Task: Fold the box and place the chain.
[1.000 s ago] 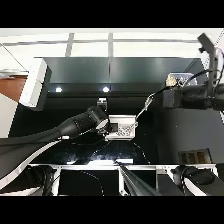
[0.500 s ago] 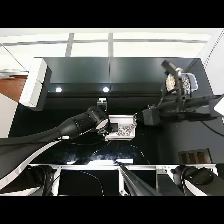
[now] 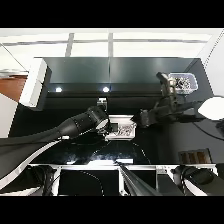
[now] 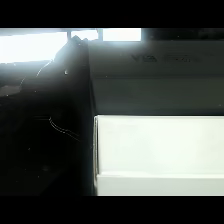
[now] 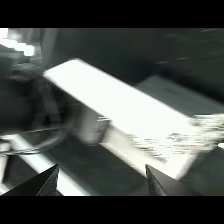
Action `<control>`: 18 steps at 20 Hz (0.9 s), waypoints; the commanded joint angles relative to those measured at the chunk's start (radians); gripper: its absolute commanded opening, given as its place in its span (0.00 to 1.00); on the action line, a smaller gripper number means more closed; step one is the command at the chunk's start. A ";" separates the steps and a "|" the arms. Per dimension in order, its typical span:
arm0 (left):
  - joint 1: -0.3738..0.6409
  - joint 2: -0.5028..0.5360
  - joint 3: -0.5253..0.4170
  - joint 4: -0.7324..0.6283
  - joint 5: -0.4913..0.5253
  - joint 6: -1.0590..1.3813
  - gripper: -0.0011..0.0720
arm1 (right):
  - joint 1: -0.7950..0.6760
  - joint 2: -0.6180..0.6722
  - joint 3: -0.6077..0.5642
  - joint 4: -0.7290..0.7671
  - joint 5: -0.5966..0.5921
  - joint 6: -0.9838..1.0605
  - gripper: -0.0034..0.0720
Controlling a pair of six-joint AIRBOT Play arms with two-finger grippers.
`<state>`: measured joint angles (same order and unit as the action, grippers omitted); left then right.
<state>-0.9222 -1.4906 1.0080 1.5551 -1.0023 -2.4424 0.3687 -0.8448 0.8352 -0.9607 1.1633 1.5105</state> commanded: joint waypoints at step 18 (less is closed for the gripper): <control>0.001 0.000 0.000 0.000 0.000 0.000 0.06 | -0.163 -0.218 -0.300 0.163 -0.283 -1.533 0.97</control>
<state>-0.9222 -1.4906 1.0080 1.5551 -1.0027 -2.4424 0.1352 -1.0374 0.5526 -0.8276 0.9154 0.0734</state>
